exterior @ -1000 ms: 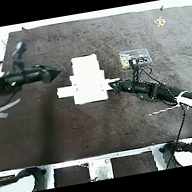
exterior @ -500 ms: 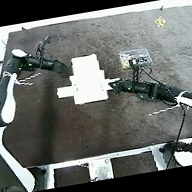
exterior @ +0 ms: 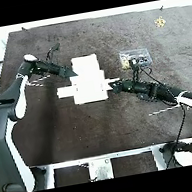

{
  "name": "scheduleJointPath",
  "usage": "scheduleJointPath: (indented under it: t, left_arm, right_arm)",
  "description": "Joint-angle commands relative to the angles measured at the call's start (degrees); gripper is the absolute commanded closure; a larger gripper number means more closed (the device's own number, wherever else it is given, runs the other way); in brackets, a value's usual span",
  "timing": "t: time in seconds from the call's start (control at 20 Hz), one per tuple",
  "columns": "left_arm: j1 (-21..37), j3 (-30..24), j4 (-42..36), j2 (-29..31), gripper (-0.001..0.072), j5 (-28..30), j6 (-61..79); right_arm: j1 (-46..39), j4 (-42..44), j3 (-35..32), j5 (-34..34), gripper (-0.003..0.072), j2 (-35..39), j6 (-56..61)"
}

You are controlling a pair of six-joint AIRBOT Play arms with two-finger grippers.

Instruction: Fold the box and place the chain.

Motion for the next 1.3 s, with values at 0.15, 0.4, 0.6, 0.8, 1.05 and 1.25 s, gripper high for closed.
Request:
scheduleJointPath:
  t: [0.15,0.4,0.6,0.8,1.05,1.25]
  left_arm:
    - [-1.31,0.22,-0.17,-0.46,0.0306,-1.49,0.17]
    - [-1.31,-0.31,1.27,-0.50,0.0382,-2.51,0.22]
    - [-1.31,-0.83,0.98,-0.50,0.0544,-2.49,1.68]
    - [-1.31,-0.83,1.01,-0.48,0.0697,-2.54,1.77]
    - [-1.31,-0.76,0.96,-0.28,0.0697,-2.51,9.79]
    - [-1.31,-0.31,0.85,-0.13,0.0697,-1.81,18.60]
  right_arm:
    - [0.07,0.02,-0.02,0.02,0.0686,-0.02,0.02]
    - [0.07,0.02,-0.02,0.02,0.0686,-0.02,0.00]
    - [0.07,0.02,-0.02,0.02,0.0686,-0.02,0.00]
    - [0.07,0.02,-0.02,0.04,0.0684,-0.02,0.00]
    - [-4.76,-2.27,0.09,4.98,0.0334,3.15,0.48]
    - [-12.81,-12.15,1.42,6.10,0.0334,7.80,5.77]
